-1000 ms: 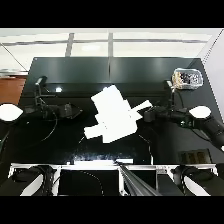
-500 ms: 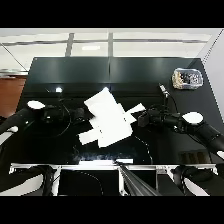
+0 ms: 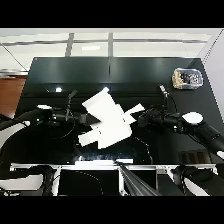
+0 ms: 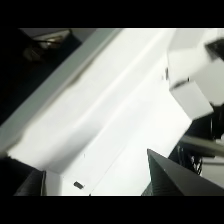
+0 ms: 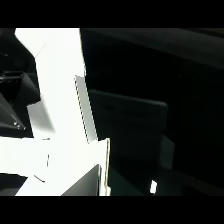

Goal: Fold the box and place the chain.

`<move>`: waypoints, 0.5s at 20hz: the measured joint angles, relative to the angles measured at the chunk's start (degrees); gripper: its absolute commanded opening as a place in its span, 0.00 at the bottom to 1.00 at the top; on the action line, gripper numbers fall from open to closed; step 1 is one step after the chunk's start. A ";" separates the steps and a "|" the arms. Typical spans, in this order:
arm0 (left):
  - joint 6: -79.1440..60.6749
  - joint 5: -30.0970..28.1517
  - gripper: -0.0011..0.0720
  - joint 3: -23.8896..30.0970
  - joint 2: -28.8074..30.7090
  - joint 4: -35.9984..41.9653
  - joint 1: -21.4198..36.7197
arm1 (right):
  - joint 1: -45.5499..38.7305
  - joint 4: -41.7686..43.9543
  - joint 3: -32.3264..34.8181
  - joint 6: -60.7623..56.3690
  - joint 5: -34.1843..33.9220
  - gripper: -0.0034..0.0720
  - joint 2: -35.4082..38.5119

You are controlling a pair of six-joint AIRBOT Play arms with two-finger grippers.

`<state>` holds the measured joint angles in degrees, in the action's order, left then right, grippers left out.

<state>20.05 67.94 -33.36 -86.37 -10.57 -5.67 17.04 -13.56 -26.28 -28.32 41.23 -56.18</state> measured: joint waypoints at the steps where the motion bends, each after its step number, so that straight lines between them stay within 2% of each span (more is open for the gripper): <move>1: -1.86 0.50 0.82 -0.02 -0.24 -0.26 0.00 | 0.00 0.00 0.00 0.00 0.00 0.11 0.00; 3: -4.55 1.27 0.74 -0.13 -0.72 -0.52 0.00 | 0.00 0.02 0.00 -0.02 -0.07 0.11 0.00; 4: -5.49 1.38 0.64 -0.31 -1.07 -0.59 0.00 | 0.00 0.02 0.00 -0.07 -0.13 0.11 0.00; 7: -7.43 2.54 0.47 -1.53 -2.67 -0.81 0.04 | 0.00 0.04 0.00 -0.13 -0.17 0.11 0.00; 9: -8.28 4.07 0.24 -2.62 -3.80 -0.87 0.02 | 0.00 0.04 0.00 -0.13 -0.28 0.11 0.00; 10: -8.59 4.92 0.19 -3.13 -4.24 -0.92 0.04 | 0.00 0.04 0.00 -0.15 -0.28 0.11 0.00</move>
<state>11.46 72.86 -36.49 -90.61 -11.49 -5.63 17.04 -13.52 -26.28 -28.47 40.95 -56.18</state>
